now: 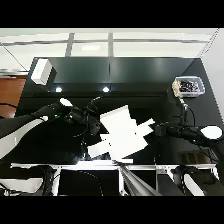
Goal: Fold the box and place the chain.
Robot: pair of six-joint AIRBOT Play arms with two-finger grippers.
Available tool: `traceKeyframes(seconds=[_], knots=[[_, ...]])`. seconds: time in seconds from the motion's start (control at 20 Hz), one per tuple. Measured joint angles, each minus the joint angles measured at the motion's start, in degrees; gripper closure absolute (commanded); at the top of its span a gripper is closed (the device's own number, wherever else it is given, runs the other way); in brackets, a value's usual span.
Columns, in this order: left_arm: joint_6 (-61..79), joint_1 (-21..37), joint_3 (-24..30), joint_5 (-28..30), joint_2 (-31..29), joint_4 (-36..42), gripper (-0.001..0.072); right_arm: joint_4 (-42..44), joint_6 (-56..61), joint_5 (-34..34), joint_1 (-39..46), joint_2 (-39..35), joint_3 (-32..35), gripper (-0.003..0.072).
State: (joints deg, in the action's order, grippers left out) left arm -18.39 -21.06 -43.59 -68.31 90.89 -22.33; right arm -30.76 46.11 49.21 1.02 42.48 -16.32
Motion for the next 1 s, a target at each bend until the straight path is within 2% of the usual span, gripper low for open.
traceKeyframes(seconds=[0.05,0.2,0.5,0.7,1.0], knots=[[0.0,0.0,0.0,0.0,-0.17,-0.11,0.0684,-0.28,0.15,0.07,0.09,0.0,-0.2,0.0233],[0.0,-0.02,0.0,-0.24,-1.68,-1.73,0.0685,-3.85,0.87,3.91,1.25,0.0,-2.97,0.0233],[0.02,-2.01,0.07,0.61,-10.91,-7.63,0.0685,-21.09,1.49,11.96,4.33,-0.02,-13.0,0.0233],[5.35,-7.06,0.11,7.34,-15.54,-14.64,0.0684,-25.51,1.66,10.29,4.79,0.0,-15.34,0.0233],[14.34,-10.19,0.11,17.27,-14.16,-19.39,0.0683,-25.18,1.68,7.02,4.9,-0.02,-16.09,0.0234]])
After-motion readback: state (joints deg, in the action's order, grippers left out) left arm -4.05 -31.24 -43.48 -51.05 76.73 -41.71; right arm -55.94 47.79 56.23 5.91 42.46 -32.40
